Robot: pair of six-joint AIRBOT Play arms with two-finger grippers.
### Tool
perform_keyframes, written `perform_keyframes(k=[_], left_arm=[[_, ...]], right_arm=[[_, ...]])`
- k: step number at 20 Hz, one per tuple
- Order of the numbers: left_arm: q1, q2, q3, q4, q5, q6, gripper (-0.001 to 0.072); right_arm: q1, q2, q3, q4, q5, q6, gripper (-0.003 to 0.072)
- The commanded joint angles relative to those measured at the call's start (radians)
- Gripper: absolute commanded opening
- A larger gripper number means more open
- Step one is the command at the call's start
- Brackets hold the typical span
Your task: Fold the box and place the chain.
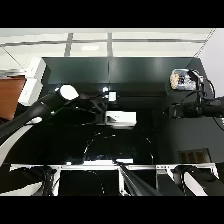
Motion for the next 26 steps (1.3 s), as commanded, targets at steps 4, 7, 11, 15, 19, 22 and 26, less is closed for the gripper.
perform_keyframes(k=[4,7,11,15,19,22,26], left_arm=[[-0.068,-0.177,0.169,0.004,-0.026,-0.233,0.0713],[-0.071,-0.195,0.169,0.003,-0.031,-0.24,0.0713],[-0.072,-0.199,0.169,0.005,-0.043,-0.24,0.0713],[-0.072,-0.206,0.17,0.021,-0.056,-0.261,0.0713],[-0.072,-0.206,0.17,0.097,-0.102,-0.281,0.0713],[-0.08,-0.205,0.174,0.093,-0.117,-0.281,0.0713],[-0.099,-0.205,0.174,0.108,-0.105,-0.28,0.0713]], right_arm=[[-0.005,0.008,0.0,0.006,-0.024,-0.004,0.0017],[-0.005,0.008,0.0,0.006,-0.036,-0.009,0.0017],[-0.005,0.008,0.0,0.006,-0.067,-0.009,0.0017],[-0.005,0.008,-0.001,0.006,-0.068,-0.009,0.0017],[-0.005,0.008,-0.001,0.006,-0.07,-0.008,0.0017],[-0.005,0.008,0.0,0.006,-0.07,-0.008,0.0017],[-0.005,0.008,0.0,0.006,-0.069,-0.008,0.0017]])
